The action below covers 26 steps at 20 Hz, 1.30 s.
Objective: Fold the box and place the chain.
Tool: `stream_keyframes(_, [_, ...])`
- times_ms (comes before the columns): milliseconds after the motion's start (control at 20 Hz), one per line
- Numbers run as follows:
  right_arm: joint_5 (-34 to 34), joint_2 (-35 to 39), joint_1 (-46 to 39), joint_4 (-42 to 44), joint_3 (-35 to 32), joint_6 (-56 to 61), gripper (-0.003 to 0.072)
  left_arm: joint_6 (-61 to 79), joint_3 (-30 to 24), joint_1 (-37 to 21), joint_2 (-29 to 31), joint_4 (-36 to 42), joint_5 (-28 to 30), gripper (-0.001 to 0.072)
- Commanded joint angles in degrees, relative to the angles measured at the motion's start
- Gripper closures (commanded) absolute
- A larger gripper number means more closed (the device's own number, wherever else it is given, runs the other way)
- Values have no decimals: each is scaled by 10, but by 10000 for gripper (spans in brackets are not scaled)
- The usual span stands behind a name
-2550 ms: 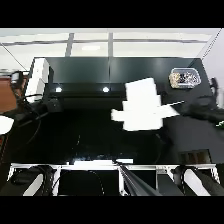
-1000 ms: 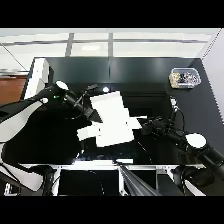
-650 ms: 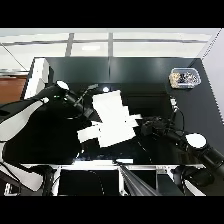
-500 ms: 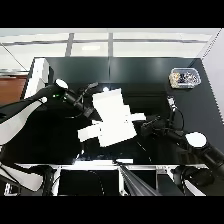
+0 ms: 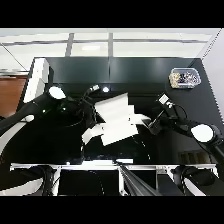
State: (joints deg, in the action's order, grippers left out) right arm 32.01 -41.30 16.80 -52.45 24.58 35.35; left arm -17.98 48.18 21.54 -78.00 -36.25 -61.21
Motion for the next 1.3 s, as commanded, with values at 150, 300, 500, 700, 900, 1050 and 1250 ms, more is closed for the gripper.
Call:
stream_keyframes(150, [-22, 1, -6, -37, 6, -11, -19, 242, -21, 46, 18, -40, 78, 682])
stream_keyframes(300, [78, 0, -6, -36, 6, -107, -19, 253, -21, 49, 12, -40, 131, 682])
stream_keyframes(500, [94, -2, -6, 27, 6, -164, -19, 253, -21, 49, -25, -39, 125, 681])
stream_keyframes(700, [121, -38, -5, 113, 7, -259, -20, 253, -21, 49, -36, -38, 128, 681])
stream_keyframes(900, [128, -75, 24, 119, 7, -292, -19, 253, -21, 49, -38, -38, 134, 682])
stream_keyframes(1050, [128, -97, 37, 99, 7, -304, -19, 253, -21, 49, -49, -38, 136, 681])
stream_keyframes(1250, [137, -107, 36, 42, 7, -303, -18, 253, -19, 54, -60, -38, 136, 680])
